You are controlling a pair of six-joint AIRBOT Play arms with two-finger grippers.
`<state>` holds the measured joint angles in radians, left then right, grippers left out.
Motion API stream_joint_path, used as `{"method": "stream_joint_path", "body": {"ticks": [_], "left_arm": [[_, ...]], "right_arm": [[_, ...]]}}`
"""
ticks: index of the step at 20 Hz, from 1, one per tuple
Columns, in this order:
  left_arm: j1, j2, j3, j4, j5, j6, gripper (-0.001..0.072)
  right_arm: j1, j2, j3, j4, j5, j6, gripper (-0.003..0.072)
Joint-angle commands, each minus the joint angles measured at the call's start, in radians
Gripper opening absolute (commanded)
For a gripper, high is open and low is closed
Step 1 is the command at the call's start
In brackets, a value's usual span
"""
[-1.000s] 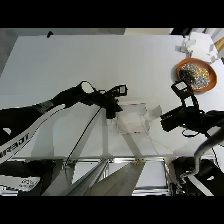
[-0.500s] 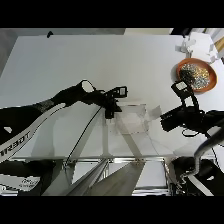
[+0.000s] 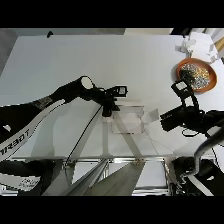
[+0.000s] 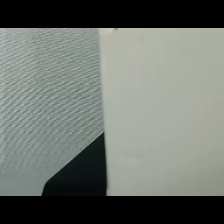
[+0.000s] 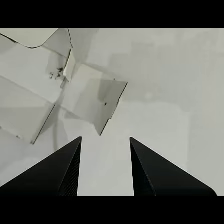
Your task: Fold the box and place the chain.
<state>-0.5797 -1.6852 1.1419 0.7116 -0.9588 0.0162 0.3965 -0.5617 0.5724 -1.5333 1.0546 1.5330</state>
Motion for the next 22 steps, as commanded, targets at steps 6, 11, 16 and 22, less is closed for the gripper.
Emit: {"method": "stream_joint_path", "body": {"ticks": [6, 11, 16, 22], "left_arm": [[-0.001, -0.024, 0.002, -0.021, 0.016, 0.01, 0.0007], [-0.001, -0.032, 0.002, -0.023, 0.016, 0.01, 0.001], [0.0, -0.032, 0.002, -0.022, 0.016, 0.01, 0.001], [-0.002, -0.032, 0.002, -0.023, 0.006, 0.009, 0.001]], "right_arm": [[0.001, 0.001, 0.001, 0.0, 0.001, 0.0, 0.0339], [0.001, 0.001, 0.001, 0.0, 0.001, 0.0, 0.0339], [0.001, 0.001, 0.001, 0.0, 0.001, 0.0, 0.0339], [0.001, 0.0, 0.001, 0.076, -0.031, -0.147, 0.0016]]}}
